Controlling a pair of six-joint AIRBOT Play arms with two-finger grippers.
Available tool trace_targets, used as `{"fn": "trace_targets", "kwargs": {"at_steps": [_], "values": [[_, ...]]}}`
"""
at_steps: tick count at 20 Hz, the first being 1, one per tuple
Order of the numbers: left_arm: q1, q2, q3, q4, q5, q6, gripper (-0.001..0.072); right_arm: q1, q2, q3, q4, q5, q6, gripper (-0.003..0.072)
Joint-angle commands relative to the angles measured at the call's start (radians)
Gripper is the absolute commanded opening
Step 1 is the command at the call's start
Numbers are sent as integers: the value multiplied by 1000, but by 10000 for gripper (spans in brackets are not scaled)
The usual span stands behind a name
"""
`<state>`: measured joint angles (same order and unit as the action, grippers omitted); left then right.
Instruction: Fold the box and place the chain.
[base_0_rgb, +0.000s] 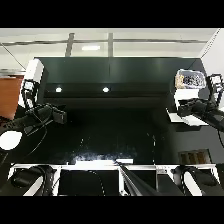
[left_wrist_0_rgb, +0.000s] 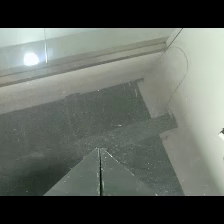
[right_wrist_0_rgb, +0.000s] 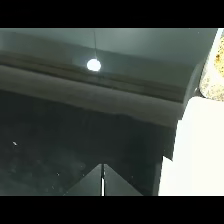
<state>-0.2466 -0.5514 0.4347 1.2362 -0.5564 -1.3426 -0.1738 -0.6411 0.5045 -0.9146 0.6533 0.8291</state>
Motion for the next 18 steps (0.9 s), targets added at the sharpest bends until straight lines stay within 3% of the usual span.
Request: {"fn": "trace_targets", "kwargs": {"at_steps": [1,3,4,5,6,8,13,18], "values": [[0,1,0,0,14,0,27,1,0,0,96,-50,0,11],[0,0,-2,1,63,0,27,-6,-5,0,55,-201,11,14],[0,-2,-2,0,86,0,28,-25,-17,0,5,-283,84,71],[0,-2,-2,0,99,0,30,-65,-43,1,-42,-342,191,440],[0,-3,-2,0,106,0,105,-111,-74,5,-74,-354,240,720],[0,-7,-2,1,106,-1,720,-205,-151,23,-140,-325,241,720],[0,-14,-2,-5,102,-1,708,-510,-356,203,-169,-261,342,720],[0,-14,-2,-7,102,-1,708,-718,-610,502,-248,37,366,720]]}}
